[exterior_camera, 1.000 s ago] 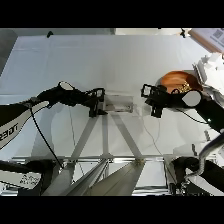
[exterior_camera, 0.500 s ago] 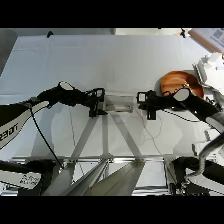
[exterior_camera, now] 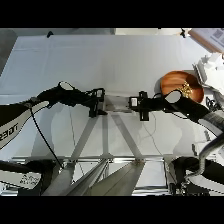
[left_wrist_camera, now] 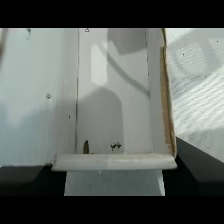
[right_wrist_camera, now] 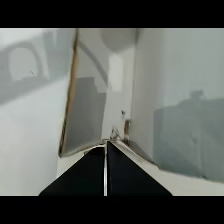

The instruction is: Fold the box and place the chain.

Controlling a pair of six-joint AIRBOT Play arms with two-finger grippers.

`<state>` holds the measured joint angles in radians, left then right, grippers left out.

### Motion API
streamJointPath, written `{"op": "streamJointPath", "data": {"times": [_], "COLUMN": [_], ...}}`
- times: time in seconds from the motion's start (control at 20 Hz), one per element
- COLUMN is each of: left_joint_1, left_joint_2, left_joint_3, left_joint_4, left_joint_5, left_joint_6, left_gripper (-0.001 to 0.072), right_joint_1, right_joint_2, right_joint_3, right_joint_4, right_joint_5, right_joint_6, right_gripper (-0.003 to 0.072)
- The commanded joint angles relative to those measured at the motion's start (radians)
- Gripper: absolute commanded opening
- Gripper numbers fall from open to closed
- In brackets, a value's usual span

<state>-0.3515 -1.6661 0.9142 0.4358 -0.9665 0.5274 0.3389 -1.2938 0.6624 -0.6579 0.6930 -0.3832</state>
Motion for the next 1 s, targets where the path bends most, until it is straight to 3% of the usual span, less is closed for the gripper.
{"op": "streamJointPath", "data": {"times": [0.0,0.15,0.2,0.3,0.35,0.4,0.45,0.5,0.65,0.95], "left_joint_1": [0.000,0.000,0.000,0.000,0.000,0.000,0.000,0.000,0.000,0.000], "left_joint_2": [0.001,0.001,0.001,0.001,0.001,0.001,0.001,0.001,0.001,0.001], "left_joint_3": [0.000,0.000,0.000,0.000,0.000,0.000,0.000,0.000,0.000,0.000], "left_joint_4": [-0.001,-0.001,-0.001,-0.001,-0.001,-0.001,-0.001,0.000,-0.001,-0.001], "left_joint_5": [0.001,0.001,0.001,0.001,0.001,0.001,0.001,0.001,0.001,0.001], "left_joint_6": [0.000,0.000,0.000,0.000,0.000,0.000,0.000,0.000,0.000,0.000], "left_gripper": [0.0387,0.0387,0.0387,0.0387,0.0387,0.0387,0.0387,0.0387,0.0387,0.0387], "right_joint_1": [0.015,0.015,0.015,0.015,0.015,0.015,0.015,0.015,0.014,0.014], "right_joint_2": [-0.001,-0.001,-0.001,-0.001,-0.001,-0.001,0.000,0.005,0.058,0.222], "right_joint_3": [0.000,0.000,0.000,0.000,0.000,0.000,0.000,0.000,0.000,0.000], "right_joint_4": [0.026,0.063,0.065,0.064,0.063,0.059,0.051,0.038,-0.036,-0.361], "right_joint_5": [-0.005,-0.005,-0.004,-0.003,-0.003,-0.003,-0.003,-0.007,-0.044,0.020], "right_joint_6": [-0.011,-0.011,-0.010,-0.010,-0.006,-0.006,-0.006,0.002,0.145,0.480], "right_gripper": [0.0021,0.0282,0.0320,0.0329,0.0322,0.0254,0.0067,0.0013,0.0012,0.0012]}}
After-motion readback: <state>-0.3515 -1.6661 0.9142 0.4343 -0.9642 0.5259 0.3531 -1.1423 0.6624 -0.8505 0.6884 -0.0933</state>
